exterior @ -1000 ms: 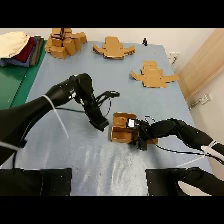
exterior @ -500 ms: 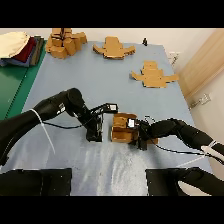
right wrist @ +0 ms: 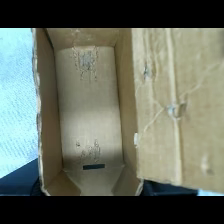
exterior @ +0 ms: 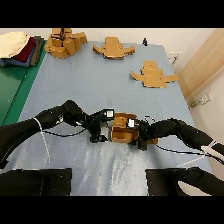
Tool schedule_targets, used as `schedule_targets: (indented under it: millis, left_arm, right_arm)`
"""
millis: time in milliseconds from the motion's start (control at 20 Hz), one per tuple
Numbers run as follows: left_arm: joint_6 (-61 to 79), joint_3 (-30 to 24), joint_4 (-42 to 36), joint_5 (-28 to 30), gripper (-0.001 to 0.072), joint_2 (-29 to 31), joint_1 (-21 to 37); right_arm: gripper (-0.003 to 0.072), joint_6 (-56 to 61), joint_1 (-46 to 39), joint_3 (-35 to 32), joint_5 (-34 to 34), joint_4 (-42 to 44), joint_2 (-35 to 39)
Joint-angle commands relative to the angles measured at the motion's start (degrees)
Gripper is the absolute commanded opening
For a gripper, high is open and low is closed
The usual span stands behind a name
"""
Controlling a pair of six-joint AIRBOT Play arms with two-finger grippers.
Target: Fold the box.
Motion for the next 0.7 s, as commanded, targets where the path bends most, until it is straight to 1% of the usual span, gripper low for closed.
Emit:
schedule_targets:
  millis: [0, 200, 500, 650]
  left_arm:
    - [2.8, -0.4, -1.5, 2.5, 0.0690, -1.9, -0.7]
    - [3.8, -0.4, -1.6, 4.4, 0.0690, -2.5, -1.9]
    - [4.2, 0.2, -1.7, 5.4, 0.0691, -2.5, -4.4]
    - [4.6, 1.1, -3.3, 5.5, 0.0690, -2.6, -5.5]
  right_arm:
    - [0.0572, 0.0, 0.0, 0.0, 0.0, 0.0, 0.0]
    - [0.0572, 0.0, 0.0, 0.0, 0.0, 0.0, 0.0]
    - [0.0572, 0.0, 0.0, 0.0, 0.0, 0.0, 0.0]
    - [0.0572, 0.0, 0.0, 0.0, 0.0, 0.0, 0.0]
